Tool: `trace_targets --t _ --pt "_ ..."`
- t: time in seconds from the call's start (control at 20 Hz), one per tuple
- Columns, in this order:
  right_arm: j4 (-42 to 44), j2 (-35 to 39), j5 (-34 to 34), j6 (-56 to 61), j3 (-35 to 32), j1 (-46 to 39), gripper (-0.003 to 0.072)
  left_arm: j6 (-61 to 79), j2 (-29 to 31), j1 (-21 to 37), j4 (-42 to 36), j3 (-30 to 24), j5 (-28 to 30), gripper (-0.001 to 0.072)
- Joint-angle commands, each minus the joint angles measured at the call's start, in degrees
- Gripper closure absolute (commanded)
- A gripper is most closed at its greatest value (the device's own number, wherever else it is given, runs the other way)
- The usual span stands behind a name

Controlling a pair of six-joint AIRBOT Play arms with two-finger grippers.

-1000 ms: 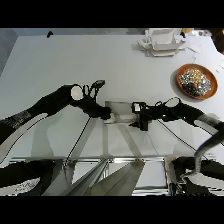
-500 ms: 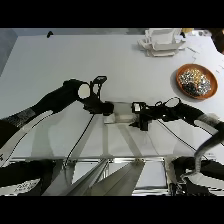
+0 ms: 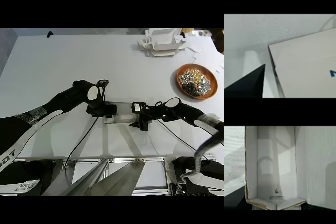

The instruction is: Fold the box and place the chain.

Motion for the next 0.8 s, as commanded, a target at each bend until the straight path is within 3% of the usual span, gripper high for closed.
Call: trace_targets --t 0.0,0.1,0.3,0.4,0.45,0.55,0.75 --pt "0.02 0.00 0.02 0.02 0.04 0.04 0.0288 -3.91 -1.38 -1.14 2.40 0.22 -0.35 0.0341" --pt "0.02 0.00 0.02 0.02 0.04 0.04 0.0288 -5.42 -1.75 -1.55 3.30 0.22 -0.22 0.0342" --pt "0.02 0.00 0.02 0.02 0.04 0.04 0.0288 -8.79 -1.81 -2.10 5.03 0.22 -0.92 0.0423" --pt "0.00 0.00 0.02 0.02 0.04 0.04 0.0287 -9.16 -1.84 -2.67 5.62 0.22 -0.83 0.0587" --pt "0.02 0.00 0.02 0.02 0.04 0.04 0.0287 -9.18 -1.86 -2.89 5.66 0.22 -0.33 0.0590" --pt "0.02 0.00 0.02 0.02 0.04 0.04 0.0287 -9.20 -1.86 -3.41 6.05 0.22 0.42 0.0709" --pt "0.02 0.00 0.02 0.02 0.04 0.04 0.0287 -9.99 -1.86 -3.69 7.10 0.22 0.44 0.0697"
